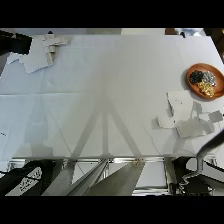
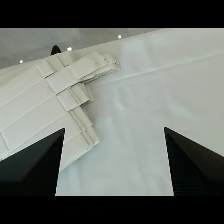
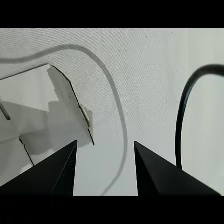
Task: Fold the box and place the chain.
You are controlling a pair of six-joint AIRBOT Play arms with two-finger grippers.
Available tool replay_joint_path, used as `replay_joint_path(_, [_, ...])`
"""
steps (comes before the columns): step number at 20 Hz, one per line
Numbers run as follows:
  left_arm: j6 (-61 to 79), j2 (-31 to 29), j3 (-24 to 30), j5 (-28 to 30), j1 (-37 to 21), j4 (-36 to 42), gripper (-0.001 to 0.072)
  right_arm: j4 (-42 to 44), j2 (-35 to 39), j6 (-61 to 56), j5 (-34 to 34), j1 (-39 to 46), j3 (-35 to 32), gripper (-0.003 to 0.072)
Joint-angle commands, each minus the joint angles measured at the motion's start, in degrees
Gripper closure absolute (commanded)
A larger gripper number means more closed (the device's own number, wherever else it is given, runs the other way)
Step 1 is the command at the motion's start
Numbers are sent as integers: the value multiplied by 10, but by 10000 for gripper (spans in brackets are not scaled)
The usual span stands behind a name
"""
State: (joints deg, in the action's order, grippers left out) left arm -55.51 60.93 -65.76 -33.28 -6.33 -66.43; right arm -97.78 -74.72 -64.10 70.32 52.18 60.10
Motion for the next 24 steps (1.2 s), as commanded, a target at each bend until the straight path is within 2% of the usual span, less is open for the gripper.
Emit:
replay_joint_path(1, [0, 0, -1, 0, 0, 0, 15, 28, -29, 27, -12, 6, 12, 351])
replay_joint_path(6, [0, 0, -1, 0, 0, 0, 15, 93, -73, 55, 2, 6, 42, 351])
replay_joint_path(8, [0, 0, -1, 0, 0, 0, 15, 95, -88, 56, 7, 6, 44, 353])
replay_joint_path(11, [0, 0, -1, 0, 0, 0, 15, 95, -112, 59, 29, 6, 44, 431])
replay_joint_path(16, [0, 0, -1, 0, 0, 0, 15, 70, -142, 59, 71, 6, 44, 441])
replay_joint_path(19, [0, 0, -1, 0, 0, 0, 15, 69, -145, 61, 59, 6, 44, 569])
replay_joint_path(20, [0, 0, -1, 0, 0, 0, 15, 65, -145, 61, 55, 6, 44, 639])
replay_joint_path(22, [0, 0, -1, 0, 0, 0, 15, 61, -145, 62, 53, 6, 44, 678])
replay_joint_path(24, [0, 0, -1, 0, 0, 0, 15, 60, -144, 85, 56, 6, 44, 678])
